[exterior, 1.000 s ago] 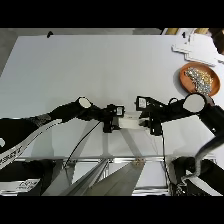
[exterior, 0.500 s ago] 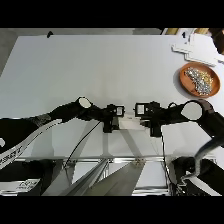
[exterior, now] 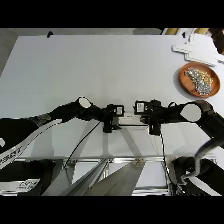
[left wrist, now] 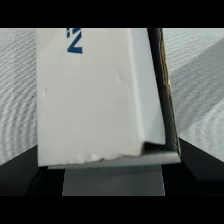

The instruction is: Fold the box and place the chain.

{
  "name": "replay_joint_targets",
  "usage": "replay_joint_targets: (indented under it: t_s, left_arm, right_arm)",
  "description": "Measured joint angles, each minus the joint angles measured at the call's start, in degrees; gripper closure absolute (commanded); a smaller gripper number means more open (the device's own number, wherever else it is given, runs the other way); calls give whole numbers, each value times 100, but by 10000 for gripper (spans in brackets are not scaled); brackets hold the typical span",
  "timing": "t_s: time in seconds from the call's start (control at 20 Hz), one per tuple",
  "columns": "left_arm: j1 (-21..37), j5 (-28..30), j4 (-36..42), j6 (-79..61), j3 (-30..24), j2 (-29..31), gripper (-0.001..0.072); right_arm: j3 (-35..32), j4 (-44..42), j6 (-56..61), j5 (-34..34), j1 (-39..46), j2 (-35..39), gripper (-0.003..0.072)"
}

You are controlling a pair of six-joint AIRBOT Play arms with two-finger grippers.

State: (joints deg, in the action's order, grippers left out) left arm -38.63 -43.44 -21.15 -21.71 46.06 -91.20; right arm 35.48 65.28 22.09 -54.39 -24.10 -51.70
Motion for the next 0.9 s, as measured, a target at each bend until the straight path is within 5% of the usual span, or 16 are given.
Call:
replay_joint_targets:
  t_s: [0.9]
  left_arm:
    - [2,-4,-15,-17,0,0,459]
  right_arm:
    - [-284,-509,205,216,-4,-11,581]
